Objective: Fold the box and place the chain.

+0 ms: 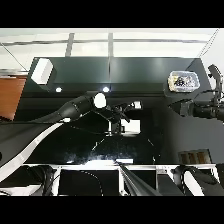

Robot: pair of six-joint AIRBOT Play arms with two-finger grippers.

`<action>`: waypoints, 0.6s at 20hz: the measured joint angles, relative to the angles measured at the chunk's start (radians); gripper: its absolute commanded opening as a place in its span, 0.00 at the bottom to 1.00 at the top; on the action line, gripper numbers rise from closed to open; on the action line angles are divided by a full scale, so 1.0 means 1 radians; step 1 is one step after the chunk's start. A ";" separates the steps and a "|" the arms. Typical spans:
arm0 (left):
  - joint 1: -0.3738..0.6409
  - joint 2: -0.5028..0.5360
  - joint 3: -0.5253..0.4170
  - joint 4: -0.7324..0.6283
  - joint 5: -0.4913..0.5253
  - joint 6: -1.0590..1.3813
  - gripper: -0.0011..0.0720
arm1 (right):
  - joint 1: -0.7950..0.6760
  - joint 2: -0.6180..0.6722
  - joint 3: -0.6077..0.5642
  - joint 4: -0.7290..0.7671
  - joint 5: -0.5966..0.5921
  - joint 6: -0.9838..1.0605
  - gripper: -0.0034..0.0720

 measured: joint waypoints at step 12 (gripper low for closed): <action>-0.055 -0.050 0.004 0.121 0.084 0.000 0.39 | 0.000 0.000 0.000 0.000 -0.006 0.000 0.06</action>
